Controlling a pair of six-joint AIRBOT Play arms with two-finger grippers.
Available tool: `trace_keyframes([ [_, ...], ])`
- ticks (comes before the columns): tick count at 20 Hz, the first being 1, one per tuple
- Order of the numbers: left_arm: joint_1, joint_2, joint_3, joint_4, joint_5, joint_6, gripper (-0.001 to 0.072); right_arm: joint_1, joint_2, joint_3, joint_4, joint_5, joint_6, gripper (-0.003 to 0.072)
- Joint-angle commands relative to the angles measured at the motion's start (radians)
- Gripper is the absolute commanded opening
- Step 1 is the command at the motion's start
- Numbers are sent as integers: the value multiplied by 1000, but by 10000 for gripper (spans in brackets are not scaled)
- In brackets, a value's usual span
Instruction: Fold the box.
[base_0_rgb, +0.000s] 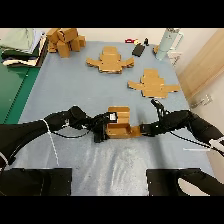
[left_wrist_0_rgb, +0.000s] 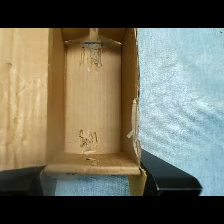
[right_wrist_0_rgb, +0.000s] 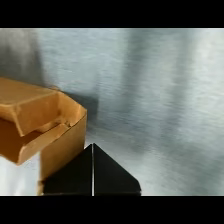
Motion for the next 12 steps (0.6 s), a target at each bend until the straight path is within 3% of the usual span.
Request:
trace_keyframes([
  [1, 0, 0, 0, 0, 0, 0, 486, 0, 2, 5, 96, -11, -76, 5],
  [6, 0, 0, 0, 0, 0, 0, 486, 0, 9, 47, 95, -64, -77, 22],
  [7, 0, 0, 0, 0, 0, 0, 486, 0, 9, 56, 95, -75, -76, 111],
  [8, 0, 0, 0, 0, 0, 0, 486, 0, 9, 62, 95, -77, -75, 390],
  [9, 0, 0, 0, 0, 0, 0, 486, 0, 9, 68, 97, -78, -72, 502],
  [12, 0, 0, 0, 0, 0, 0, 486, 0, 8, 77, 98, -76, -72, 502],
])
